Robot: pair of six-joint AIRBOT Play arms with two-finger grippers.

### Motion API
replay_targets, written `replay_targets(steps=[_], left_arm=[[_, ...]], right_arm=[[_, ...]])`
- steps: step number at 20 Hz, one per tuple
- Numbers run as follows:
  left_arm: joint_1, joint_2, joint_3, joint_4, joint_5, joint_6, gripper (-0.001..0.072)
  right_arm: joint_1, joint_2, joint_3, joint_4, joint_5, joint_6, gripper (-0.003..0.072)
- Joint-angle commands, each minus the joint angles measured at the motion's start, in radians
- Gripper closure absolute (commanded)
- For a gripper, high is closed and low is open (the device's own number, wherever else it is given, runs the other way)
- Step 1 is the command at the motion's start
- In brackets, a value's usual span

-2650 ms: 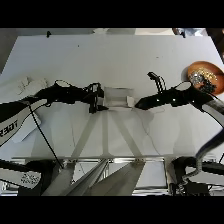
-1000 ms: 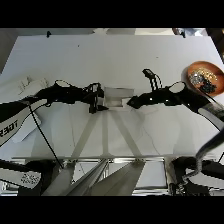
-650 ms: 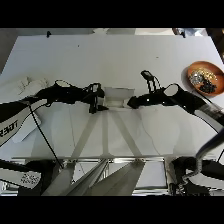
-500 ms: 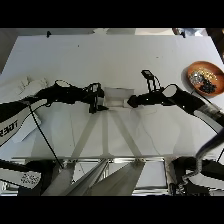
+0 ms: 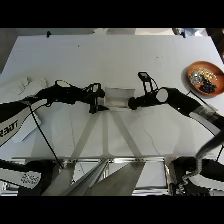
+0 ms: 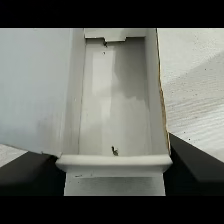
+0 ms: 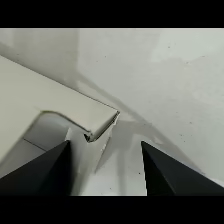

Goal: Fold the box and place the chain.

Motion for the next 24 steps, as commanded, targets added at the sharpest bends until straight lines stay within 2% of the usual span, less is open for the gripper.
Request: replay_targets(steps=[1, 5, 13, 14, 16, 17, 18, 19, 22, 23, 24], left_arm=[[0.001, 0.001, 0.0, 0.002, 0.002, 0.001, 0.0361], [0.001, 0.001, 0.0, 0.002, 0.002, 0.001, 0.0361], [0.001, 0.001, 0.0, 0.002, 0.002, 0.001, 0.0361], [0.001, 0.001, 0.0, 0.002, 0.002, 0.001, 0.0361], [0.001, 0.001, 0.0, 0.002, 0.002, 0.001, 0.0361], [0.001, 0.001, 0.0, 0.002, 0.002, 0.001, 0.0361], [0.001, 0.001, 0.0, 0.002, 0.002, 0.001, 0.0361], [0.001, 0.001, 0.0, 0.002, 0.002, 0.001, 0.0361], [0.001, 0.001, 0.0, 0.002, 0.002, 0.001, 0.0361], [0.001, 0.001, 0.0, 0.002, 0.002, 0.001, 0.0361], [0.001, 0.001, 0.0, 0.002, 0.002, 0.001, 0.0361]], right_arm=[[0.069, 0.0, 0.055, -0.261, 0.017, 0.265, 0.0229], [0.119, -0.002, 0.117, -0.377, 0.077, 0.455, 0.0229], [0.211, -0.066, 0.13, -0.413, 0.135, 0.581, 0.0231], [0.225, -0.089, 0.138, -0.441, 0.16, 0.615, 0.0264], [0.252, -0.121, 0.163, -0.476, 0.185, 0.649, 0.0409], [0.262, -0.128, 0.175, -0.478, 0.181, 0.649, 0.0451], [0.27, -0.133, 0.192, -0.478, 0.174, 0.649, 0.0584], [0.273, -0.135, 0.21, -0.478, 0.169, 0.649, 0.0667], [0.272, -0.135, 0.243, -0.497, 0.175, 0.725, 0.0667], [0.272, -0.135, 0.247, -0.499, 0.172, 0.734, 0.0643], [0.272, -0.135, 0.249, -0.499, 0.168, 0.734, 0.0506]])
